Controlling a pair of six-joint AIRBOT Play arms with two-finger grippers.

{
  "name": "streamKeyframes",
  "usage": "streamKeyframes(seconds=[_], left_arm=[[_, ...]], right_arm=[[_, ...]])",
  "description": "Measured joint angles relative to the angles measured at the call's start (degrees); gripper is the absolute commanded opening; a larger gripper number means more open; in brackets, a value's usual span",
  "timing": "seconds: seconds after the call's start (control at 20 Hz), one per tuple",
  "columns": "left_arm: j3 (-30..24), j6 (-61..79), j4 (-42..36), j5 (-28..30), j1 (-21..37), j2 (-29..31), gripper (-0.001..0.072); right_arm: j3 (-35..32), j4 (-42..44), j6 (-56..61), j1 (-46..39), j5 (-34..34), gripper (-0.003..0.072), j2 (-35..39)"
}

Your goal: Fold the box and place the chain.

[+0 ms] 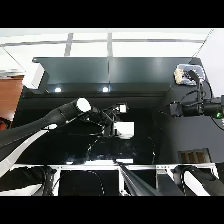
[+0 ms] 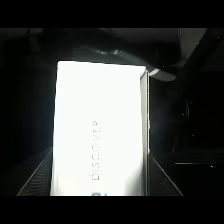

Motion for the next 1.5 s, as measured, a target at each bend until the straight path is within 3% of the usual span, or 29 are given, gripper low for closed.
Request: streamKeyframes(seconds=[0.25, 0.3, 0.35, 0.4, 0.6, 0.7, 0.85, 1.1, 1.35, 1.5], left_arm=[[0.0, 1.0, 2.3, 3.5, -2.6, -1.3, 0.0695], [0.0, 1.0, 3.7, 3.5, -2.9, -1.4, 0.0601], [0.1, 0.5, 5.0, 3.3, -3.1, -1.3, 0.0459], [0.5, -1.4, 6.6, 2.9, -3.2, -1.0, 0.04], [2.4, -17.4, 18.0, 1.7, -2.1, 3.2, 0.0306], [2.8, -26.8, 25.7, -0.5, 0.9, 6.8, 0.03], [2.1, -40.7, 37.0, -6.2, 10.4, 12.2, 0.03], [-3.0, -55.8, 47.6, -16.2, 37.3, 19.5, 0.0301], [-6.1, -56.2, 45.8, -13.0, 64.4, 22.7, 0.0301], [-5.8, -52.3, 39.2, -7.8, 71.9, 21.4, 0.03]], right_arm=[[0.0, 0.0, 0.0, 0.0, -0.5, 0.0015, 0.0], [0.0, 0.0, 0.0, 0.0, -0.7, 0.0015, 0.0], [0.0, 0.0, 0.0, 0.0, -0.9, 0.0015, 0.0], [0.0, 0.0, 0.0, 0.0, -0.9, 0.0015, 0.0], [0.0, 0.0, 0.0, 0.0, -1.2, 0.0015, 0.0], [0.0, 0.0, 0.0, 0.0, -1.2, 0.0014, 0.0], [0.0, 0.0, 0.0, 0.0, -1.2, 0.0015, 0.0], [0.0, 0.0, 0.0, 0.0, -1.2, 0.0015, 0.0], [0.0, 0.1, 0.1, 0.0, -1.2, 0.0015, 0.0], [0.0, 0.2, 0.8, 0.3, -1.0, 0.0015, 0.0]])
